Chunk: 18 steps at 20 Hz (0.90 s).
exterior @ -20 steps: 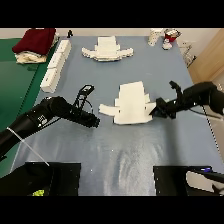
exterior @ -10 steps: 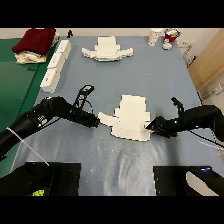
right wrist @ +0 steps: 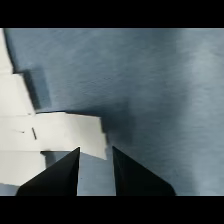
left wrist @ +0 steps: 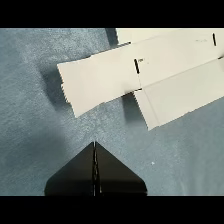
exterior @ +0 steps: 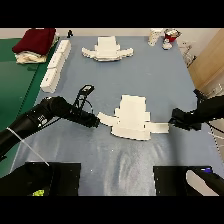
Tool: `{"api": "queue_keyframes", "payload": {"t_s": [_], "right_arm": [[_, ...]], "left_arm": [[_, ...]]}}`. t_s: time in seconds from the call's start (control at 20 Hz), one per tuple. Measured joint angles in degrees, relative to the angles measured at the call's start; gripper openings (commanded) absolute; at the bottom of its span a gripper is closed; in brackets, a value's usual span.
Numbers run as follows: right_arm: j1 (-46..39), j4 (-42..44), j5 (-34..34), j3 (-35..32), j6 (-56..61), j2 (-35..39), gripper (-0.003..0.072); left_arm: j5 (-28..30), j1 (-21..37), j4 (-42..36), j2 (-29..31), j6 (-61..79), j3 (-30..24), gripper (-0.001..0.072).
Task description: Fold the box.
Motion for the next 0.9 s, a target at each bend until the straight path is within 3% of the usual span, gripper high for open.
{"api": "queue_keyframes", "payload": {"t_s": [0.2, 0.45, 0.9], "right_arm": [[-4.7, 2.6, 0.0, -2.1, -3.2, -2.9, 0.0302], [-6.3, 13.3, 1.2, -5.1, -12.6, -7.5, 0.0302], [-2.0, 21.2, 2.6, -5.9, -20.2, -9.4, 0.0280]], "left_arm": [[0.0, 0.0, 0.0, 0.0, 0.0, 0.0, 0.0013], [0.0, 0.0, -0.1, 0.0, 0.0, 0.0, 0.0013], [0.4, 0.0, -0.3, 0.0, 0.0, 0.0, 0.0013]]}}
